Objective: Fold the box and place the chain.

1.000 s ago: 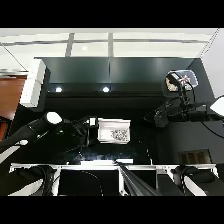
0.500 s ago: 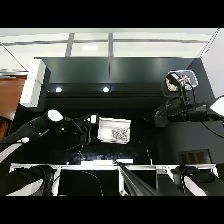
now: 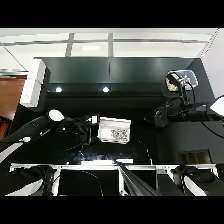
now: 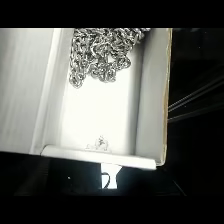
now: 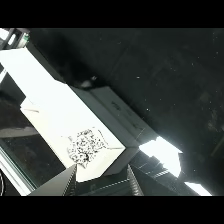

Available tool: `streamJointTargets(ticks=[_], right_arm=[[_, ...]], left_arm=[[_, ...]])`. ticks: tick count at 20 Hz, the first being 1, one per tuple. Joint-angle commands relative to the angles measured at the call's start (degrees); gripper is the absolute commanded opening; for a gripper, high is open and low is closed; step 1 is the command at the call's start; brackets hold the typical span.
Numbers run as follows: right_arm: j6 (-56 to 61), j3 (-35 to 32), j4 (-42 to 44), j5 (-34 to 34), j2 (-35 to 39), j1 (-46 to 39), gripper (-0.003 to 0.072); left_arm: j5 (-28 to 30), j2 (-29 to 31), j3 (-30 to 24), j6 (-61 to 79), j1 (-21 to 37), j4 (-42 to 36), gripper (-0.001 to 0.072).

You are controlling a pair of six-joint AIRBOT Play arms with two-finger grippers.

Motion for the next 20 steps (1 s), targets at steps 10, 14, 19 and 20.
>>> streamJointTargets(ticks=[10, 14, 19, 20], right_arm=[[4.00, -2.71, 0.04, -9.70, -0.04, 2.80, 0.0391], [10.58, -3.76, 4.35, -25.94, -5.60, 11.67, 0.0641], [-0.35, -0.50, 6.05, -25.51, -15.58, 19.34, 0.0640], [-5.42, -0.50, 5.09, -24.33, -15.67, 19.80, 0.0638]], left_arm=[[0.02, -0.04, 0.04, 0.22, -1.01, -0.02, 0.0497], [0.02, -0.04, 0.04, 0.22, -1.01, 0.00, 0.0497], [0.02, -0.04, 0.04, 0.22, -1.01, 0.00, 0.0497], [0.02, -0.04, 0.04, 0.22, -1.01, 0.00, 0.0497]])
